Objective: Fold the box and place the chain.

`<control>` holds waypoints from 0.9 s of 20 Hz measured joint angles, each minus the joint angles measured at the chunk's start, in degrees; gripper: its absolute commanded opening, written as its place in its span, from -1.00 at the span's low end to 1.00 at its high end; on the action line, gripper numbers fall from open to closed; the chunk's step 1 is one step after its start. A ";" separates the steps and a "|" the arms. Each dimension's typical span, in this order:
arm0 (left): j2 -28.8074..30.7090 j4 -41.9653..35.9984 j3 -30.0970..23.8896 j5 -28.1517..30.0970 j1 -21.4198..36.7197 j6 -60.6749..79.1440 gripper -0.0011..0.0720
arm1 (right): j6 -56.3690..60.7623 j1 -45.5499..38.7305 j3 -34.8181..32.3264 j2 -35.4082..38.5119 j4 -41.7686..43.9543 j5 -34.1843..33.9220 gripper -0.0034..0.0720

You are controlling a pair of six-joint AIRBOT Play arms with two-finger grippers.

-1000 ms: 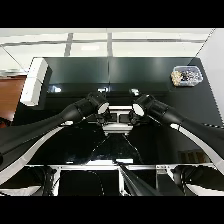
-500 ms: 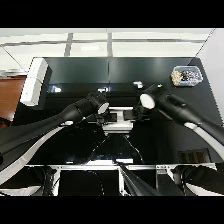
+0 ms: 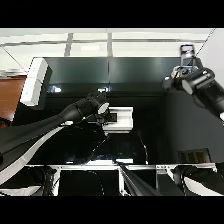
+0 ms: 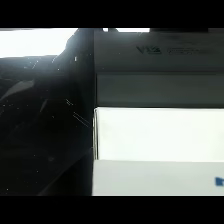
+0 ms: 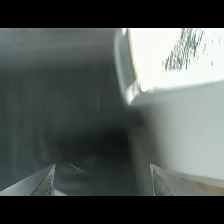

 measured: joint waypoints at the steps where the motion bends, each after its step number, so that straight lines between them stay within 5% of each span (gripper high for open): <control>1: 0.00 0.00 0.00 0.11 0.00 0.04 -0.89 | 0.57 -2.99 1.97 -2.89 1.84 -3.67 1.00; 4: 0.00 -0.02 0.00 0.35 0.00 0.09 -0.89 | 0.63 -11.17 14.75 -14.97 7.50 -4.70 1.00; 11: 0.00 -0.02 0.00 -0.79 0.00 0.00 -0.89 | -2.91 -22.29 48.28 -40.83 14.40 13.35 1.00; 18: 0.00 -0.02 0.02 -1.62 0.00 -0.07 -0.89 | -4.68 -25.24 55.39 -49.13 13.77 17.20 1.00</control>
